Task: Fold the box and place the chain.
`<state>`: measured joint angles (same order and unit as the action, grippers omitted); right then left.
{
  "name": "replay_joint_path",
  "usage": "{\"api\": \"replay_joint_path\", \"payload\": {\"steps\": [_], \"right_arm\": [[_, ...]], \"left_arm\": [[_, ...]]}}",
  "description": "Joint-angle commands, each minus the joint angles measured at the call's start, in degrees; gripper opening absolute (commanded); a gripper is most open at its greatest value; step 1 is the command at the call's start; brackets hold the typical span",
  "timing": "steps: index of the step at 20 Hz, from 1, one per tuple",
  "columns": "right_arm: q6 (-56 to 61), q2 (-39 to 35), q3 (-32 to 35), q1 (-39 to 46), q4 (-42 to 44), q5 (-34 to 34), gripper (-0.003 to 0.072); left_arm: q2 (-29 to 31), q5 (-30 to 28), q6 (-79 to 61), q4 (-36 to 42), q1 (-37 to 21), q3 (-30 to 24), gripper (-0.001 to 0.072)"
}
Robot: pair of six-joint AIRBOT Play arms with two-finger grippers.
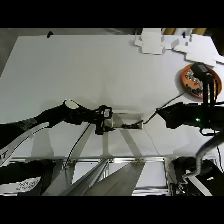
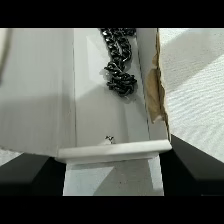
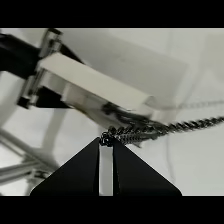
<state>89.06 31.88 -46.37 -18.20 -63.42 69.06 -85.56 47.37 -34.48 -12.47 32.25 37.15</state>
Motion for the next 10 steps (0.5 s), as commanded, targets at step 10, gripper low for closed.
{"api": "replay_joint_path", "payload": {"steps": [10], "right_arm": [[-6.7,0.5,-0.1,-7.3,15.0,-13.0,0.0021]], "left_arm": [[0.0,0.0,0.0,0.0,0.0,0.0,0.0171]]}}
